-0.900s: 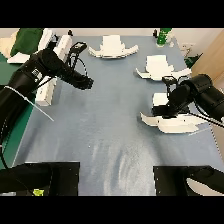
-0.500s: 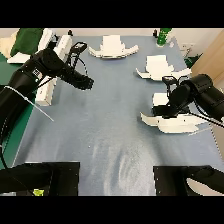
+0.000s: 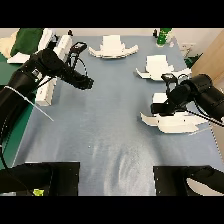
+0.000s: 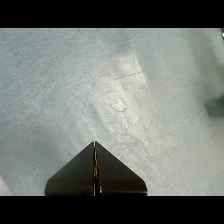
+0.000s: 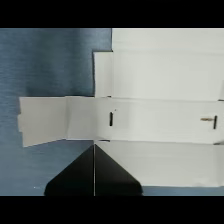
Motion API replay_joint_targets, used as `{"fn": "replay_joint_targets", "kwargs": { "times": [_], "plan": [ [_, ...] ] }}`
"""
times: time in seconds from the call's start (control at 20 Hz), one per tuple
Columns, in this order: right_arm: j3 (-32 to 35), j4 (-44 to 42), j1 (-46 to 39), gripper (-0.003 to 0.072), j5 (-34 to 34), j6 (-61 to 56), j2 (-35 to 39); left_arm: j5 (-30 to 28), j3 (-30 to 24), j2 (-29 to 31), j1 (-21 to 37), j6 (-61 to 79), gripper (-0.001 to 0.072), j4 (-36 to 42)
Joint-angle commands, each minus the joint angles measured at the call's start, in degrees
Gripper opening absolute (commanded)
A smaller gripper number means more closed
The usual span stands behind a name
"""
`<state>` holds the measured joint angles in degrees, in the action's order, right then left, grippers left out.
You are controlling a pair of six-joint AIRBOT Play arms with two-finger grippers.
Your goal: Fold the box.
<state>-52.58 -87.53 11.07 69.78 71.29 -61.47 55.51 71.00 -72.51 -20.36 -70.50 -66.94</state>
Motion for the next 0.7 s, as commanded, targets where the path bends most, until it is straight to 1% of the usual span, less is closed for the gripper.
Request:
{"fn": "replay_joint_targets", "kwargs": {
  "times": [0.0, 0.05, 0.1, 0.15, 0.25, 0.3, 0.4, 0.5, 0.6, 0.65],
  "plan": [
    [-0.1, -3.6, 0.0, 0.0018, -3.4, -1.8, 0.0, -0.1, 0.0, -0.1, 0.0, 0.0, 0.0015, 1.7],
    [-0.6, -1.6, -0.3, 0.0128, -2.8, -4.0, 0.0, -0.2, 0.0, -0.2, 0.0, 0.0, 0.0015, 2.2],
    [-2.1, 1.9, -1.5, 0.0302, -0.7, -5.4, 0.0, -1.4, 0.0, -0.3, 0.0, 0.0, 0.0015, 2.4],
    [-4.0, 5.8, -3.6, 0.0334, 2.4, -5.6, 0.0, -2.3, 0.0, -0.4, 0.0, 0.0, 0.0015, 3.0],
    [-8.6, 13.3, -11.8, 0.0334, 8.7, -3.8, -0.1, -2.6, 0.0, -0.3, 0.0, 0.0, 0.0016, 4.1],
    [-10.4, 13.9, -17.2, 0.0334, 10.3, -0.6, -0.5, -2.5, 0.0, -0.3, 0.0, 0.0, 0.0016, 4.9],
    [-12.6, 12.3, -30.2, 0.0334, 11.3, 6.4, -2.6, -2.5, 0.0, -0.3, 0.0, 0.0, 0.0017, 7.7],
    [-12.9, 9.1, -42.8, 0.0335, 11.0, 13.1, -6.7, -2.3, 0.1, -0.3, 0.0, 0.0, 0.0018, 9.8],
    [-12.9, 3.4, -52.5, 0.0334, 11.0, 21.3, -12.3, -2.0, 0.1, -0.3, 0.0, 0.0, 0.0018, 10.8],
    [-12.9, -1.3, -56.5, 0.0334, 10.9, 26.2, -15.3, -1.9, 0.1, -0.3, 0.0, 0.0, 0.0018, 10.8]
  ]
}}
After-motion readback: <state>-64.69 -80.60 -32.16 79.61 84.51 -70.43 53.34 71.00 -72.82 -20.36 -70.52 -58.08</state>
